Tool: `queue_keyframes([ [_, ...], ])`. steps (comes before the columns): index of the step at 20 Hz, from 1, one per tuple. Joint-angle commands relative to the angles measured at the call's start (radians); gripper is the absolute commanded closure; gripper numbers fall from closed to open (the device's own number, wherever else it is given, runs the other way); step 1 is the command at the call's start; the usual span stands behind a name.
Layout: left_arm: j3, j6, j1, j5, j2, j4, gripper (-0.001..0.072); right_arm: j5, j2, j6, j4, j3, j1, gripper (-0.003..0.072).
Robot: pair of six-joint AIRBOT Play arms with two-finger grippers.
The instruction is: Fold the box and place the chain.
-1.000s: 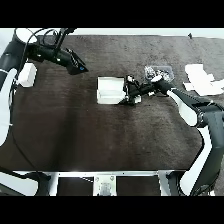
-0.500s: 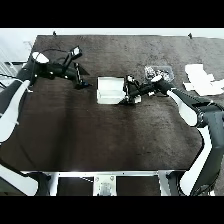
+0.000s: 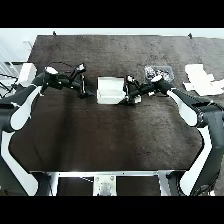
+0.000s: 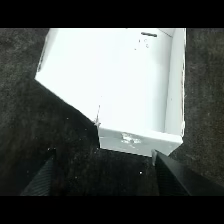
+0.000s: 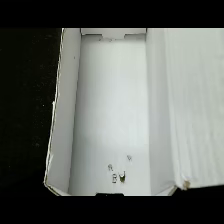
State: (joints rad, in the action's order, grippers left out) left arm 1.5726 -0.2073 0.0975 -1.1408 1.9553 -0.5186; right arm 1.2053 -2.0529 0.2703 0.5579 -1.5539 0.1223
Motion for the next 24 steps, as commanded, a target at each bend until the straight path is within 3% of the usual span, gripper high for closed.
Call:
queue_keyframes([
  [1,0.039,-0.032,0.000,-0.040,0.042,0.004,-0.0011,0.000,0.000,0.000,0.000,0.000,0.001,0.0141],
  [6,0.069,-0.058,0.000,-0.121,0.077,0.006,-0.0011,0.000,0.000,0.000,0.000,0.000,0.001,0.0141],
  [24,0.068,-0.116,0.028,-0.144,0.109,0.031,-0.0011,0.000,0.000,0.000,0.000,0.000,0.001,0.0141],
])
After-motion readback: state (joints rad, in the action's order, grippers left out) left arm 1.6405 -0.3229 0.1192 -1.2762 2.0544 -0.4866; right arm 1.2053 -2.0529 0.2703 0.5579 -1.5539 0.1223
